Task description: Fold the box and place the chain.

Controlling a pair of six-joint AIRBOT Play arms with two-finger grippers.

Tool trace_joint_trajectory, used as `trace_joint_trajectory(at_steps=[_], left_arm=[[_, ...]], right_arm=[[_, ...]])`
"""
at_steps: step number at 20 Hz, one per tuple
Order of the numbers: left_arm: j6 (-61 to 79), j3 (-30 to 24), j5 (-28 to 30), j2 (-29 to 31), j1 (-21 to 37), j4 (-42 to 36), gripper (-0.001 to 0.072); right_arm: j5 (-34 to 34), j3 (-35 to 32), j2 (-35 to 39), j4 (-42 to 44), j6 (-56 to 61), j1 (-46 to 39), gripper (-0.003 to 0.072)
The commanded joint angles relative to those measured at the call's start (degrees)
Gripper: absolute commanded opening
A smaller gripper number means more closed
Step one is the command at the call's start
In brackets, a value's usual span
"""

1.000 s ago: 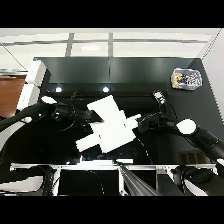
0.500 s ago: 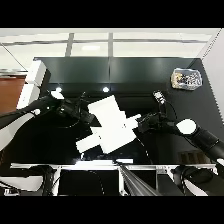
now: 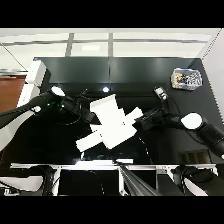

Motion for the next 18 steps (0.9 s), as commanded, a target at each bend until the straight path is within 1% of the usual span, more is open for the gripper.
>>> trace_joint_trajectory(at_steps=[1, 3, 6, 7, 10, 13, 15, 17, 18], left_arm=[[1.0, -0.9, 1.7, 3.4, -0.5, 3.1, 0.0022], [6.2, -2.7, 5.9, 8.0, -1.4, 2.7, 0.0022], [14.8, -5.1, 17.0, 15.0, -4.5, 2.6, 0.0024], [18.6, -5.0, 18.8, 15.8, -5.3, 2.7, 0.0027], [32.3, -4.5, 18.8, 15.2, -6.7, 2.7, 0.0027], [43.2, -4.4, 20.0, 13.7, -8.8, 3.6, 0.0025], [47.3, -4.4, 23.5, 13.7, -11.0, 6.6, 0.0024], [47.0, -4.4, 28.6, 13.5, -12.7, 7.5, 0.0025], [46.5, -4.4, 30.0, 13.3, -12.9, 7.5, 0.0026]], right_arm=[[11.9, 7.8, 0.3, -14.6, -0.1, -6.2, 0.0655], [12.9, 11.0, 0.3, -20.9, -0.1, -8.3, 0.0654], [7.2, 11.6, 0.3, -27.1, 0.0, -9.2, 0.0654], [5.3, 11.6, 0.3, -27.7, 0.0, -9.2, 0.0654], [0.3, 11.6, 0.3, -25.0, 0.0, -9.1, 0.0654], [1.6, 11.5, -0.1, -24.9, 0.0, -9.1, 0.0654], [2.1, 10.4, -0.5, -25.3, -0.1, -9.1, 0.0654], [2.1, 8.4, -0.5, -24.8, -0.4, -9.1, 0.0654], [2.1, 7.1, -0.5, -23.2, -1.8, -9.1, 0.0653]])
